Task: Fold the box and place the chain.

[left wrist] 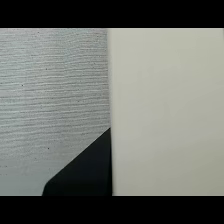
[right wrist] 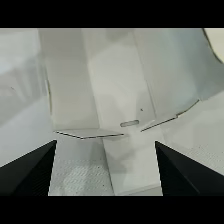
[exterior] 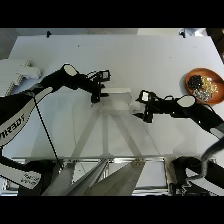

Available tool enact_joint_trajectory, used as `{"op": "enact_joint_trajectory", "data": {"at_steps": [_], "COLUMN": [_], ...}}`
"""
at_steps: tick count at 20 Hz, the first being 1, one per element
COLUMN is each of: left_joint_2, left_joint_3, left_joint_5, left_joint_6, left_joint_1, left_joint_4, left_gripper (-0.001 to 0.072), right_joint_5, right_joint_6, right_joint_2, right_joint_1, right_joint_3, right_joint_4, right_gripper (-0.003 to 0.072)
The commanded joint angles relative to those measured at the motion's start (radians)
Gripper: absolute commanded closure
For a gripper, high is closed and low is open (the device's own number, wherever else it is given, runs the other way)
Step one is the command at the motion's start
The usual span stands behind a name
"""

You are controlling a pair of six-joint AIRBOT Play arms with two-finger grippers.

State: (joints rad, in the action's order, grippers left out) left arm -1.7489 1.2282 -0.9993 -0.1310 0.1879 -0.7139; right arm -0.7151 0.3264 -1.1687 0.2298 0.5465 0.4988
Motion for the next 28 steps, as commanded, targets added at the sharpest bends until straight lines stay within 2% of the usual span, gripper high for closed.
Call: {"op": "enact_joint_trajectory", "data": {"at_steps": [1, 7, 11, 13, 15, 23, 28], "left_joint_2": [0.000, 0.000, 0.000, 0.000, 0.000, 0.000, 0.000], "left_joint_3": [0.000, 0.000, 0.000, 0.000, 0.000, 0.000, 0.000], "left_joint_5": [0.000, 0.000, 0.000, 0.000, 0.000, 0.000, 0.000], "left_joint_6": [0.000, 0.000, 0.000, 0.000, 0.000, 0.000, 0.000], "left_joint_1": [0.001, 0.001, 0.001, 0.001, 0.001, 0.001, 0.001], "left_joint_4": [0.000, 0.000, 0.000, 0.000, 0.000, 0.000, 0.000], "left_gripper": [0.0694, 0.0694, 0.0694, 0.0694, 0.0694, 0.0694, 0.0694], "right_joint_5": [-0.006, -0.007, -0.026, 0.022, 0.056, 0.054, 0.016], "right_joint_6": [0.136, 0.197, 0.233, 0.233, 0.232, 0.240, 0.248], "right_joint_2": [-0.079, -0.122, -0.122, -0.122, -0.122, -0.124, -0.156], "right_joint_1": [-0.022, -0.022, -0.022, -0.022, -0.022, -0.022, -0.023], "right_joint_3": [-0.005, -0.005, -0.005, -0.005, -0.005, -0.004, 0.028], "right_joint_4": [-0.093, -0.121, -0.274, -0.313, -0.313, -0.323, -0.322], "right_gripper": [-0.0011, -0.0011, -0.0011, -0.0011, -0.0011, -0.0011, -0.0011]}}
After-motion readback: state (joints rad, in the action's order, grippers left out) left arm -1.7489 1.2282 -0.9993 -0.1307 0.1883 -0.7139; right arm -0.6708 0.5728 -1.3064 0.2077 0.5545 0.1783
